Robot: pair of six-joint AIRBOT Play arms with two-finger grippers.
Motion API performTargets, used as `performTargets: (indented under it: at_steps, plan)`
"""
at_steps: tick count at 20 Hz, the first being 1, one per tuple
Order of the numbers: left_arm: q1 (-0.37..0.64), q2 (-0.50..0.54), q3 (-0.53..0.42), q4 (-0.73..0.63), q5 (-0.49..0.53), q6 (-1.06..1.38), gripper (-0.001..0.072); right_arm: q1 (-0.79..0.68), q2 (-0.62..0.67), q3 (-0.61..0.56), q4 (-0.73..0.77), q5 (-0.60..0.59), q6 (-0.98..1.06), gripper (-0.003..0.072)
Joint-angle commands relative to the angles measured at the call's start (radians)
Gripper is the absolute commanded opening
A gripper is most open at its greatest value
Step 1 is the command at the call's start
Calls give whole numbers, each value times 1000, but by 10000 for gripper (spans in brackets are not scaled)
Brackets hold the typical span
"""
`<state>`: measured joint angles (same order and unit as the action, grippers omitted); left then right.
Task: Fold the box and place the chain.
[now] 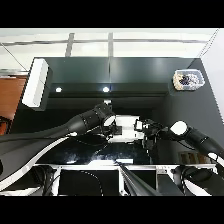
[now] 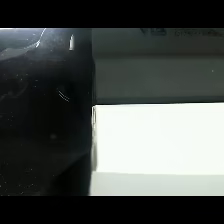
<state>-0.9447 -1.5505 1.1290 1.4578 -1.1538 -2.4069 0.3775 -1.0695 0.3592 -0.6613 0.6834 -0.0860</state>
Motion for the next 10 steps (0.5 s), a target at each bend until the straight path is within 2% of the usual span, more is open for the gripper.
performTargets:
  at_steps: [1,2,5,6,7,8,10]
  plan:
    - [2,0,3,-3,-8,-5,360,1,0,0,0,0,0,254]
    - [2,0,3,-4,-8,-5,450,1,0,0,0,0,0,254]
    - [2,0,3,0,-7,-5,438,1,0,0,0,0,0,254]
    - [2,0,3,1,-7,-5,321,1,0,0,0,0,0,254]
    - [2,0,3,1,-6,-3,146,1,0,0,0,0,0,254]
    - [2,0,3,2,-6,-3,52,1,0,0,0,0,0,254]
    - [2,0,3,3,-6,-2,23,1,0,0,0,0,0,254]
